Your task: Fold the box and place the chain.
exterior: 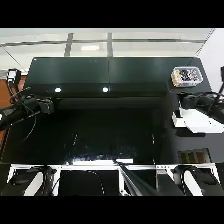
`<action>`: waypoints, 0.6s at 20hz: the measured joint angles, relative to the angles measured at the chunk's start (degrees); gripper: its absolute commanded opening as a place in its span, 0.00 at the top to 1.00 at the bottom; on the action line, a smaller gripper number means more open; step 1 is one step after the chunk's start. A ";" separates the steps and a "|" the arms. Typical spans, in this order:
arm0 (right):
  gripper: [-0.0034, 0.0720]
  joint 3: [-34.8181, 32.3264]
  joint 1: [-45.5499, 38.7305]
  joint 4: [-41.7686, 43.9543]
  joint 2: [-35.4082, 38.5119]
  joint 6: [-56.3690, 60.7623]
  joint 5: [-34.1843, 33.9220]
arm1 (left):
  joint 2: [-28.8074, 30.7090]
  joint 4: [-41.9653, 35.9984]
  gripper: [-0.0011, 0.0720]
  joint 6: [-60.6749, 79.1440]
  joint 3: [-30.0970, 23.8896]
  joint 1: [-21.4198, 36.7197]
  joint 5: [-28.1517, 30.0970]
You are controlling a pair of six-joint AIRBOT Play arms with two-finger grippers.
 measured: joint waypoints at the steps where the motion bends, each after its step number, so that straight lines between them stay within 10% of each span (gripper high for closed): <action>1: 0.00 -0.02 0.00 -0.92 -2.08 0.59 0.33 | -0.48 4.72 0.00 -3.98 1.01 -0.04 -0.98; 5: 0.00 1.57 -1.40 -4.39 -9.05 5.01 -1.25 | -1.55 21.38 0.01 -18.32 4.76 -0.35 -2.89; 12: 0.00 18.34 -18.25 -9.31 -20.09 10.62 -3.19 | -2.12 25.09 0.01 -26.10 6.67 -1.77 -3.50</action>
